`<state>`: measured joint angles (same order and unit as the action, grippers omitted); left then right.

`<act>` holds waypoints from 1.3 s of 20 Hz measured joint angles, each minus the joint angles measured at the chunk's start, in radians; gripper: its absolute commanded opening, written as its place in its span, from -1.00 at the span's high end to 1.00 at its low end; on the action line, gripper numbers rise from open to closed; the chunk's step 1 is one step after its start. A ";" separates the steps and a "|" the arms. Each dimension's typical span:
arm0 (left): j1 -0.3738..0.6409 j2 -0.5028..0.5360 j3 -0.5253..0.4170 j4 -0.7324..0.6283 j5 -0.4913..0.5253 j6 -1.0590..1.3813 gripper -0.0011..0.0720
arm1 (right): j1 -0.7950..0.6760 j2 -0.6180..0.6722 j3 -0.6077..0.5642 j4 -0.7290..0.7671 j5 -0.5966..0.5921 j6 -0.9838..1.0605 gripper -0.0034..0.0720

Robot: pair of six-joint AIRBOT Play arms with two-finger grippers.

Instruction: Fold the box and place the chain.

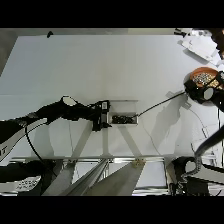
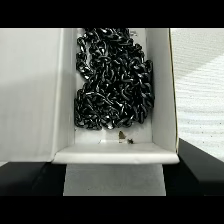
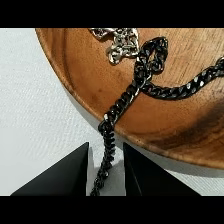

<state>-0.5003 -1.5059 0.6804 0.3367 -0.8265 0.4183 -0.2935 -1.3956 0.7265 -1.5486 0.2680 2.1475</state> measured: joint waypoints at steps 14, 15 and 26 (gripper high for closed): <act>0.000 0.000 0.000 0.000 0.000 0.000 0.08 | 0.019 0.098 0.000 0.004 0.094 -0.110 0.87; 0.000 0.000 0.000 0.000 0.000 0.000 0.08 | 0.030 0.143 0.000 0.004 0.123 -0.151 0.87; 0.000 0.000 0.000 0.000 0.000 0.000 0.08 | 0.311 0.780 0.000 0.030 0.539 -0.354 0.87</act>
<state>-0.5003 -1.5055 0.6804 0.3367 -0.8268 0.4187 0.0174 -0.6151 0.7261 -1.5185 0.8066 1.7939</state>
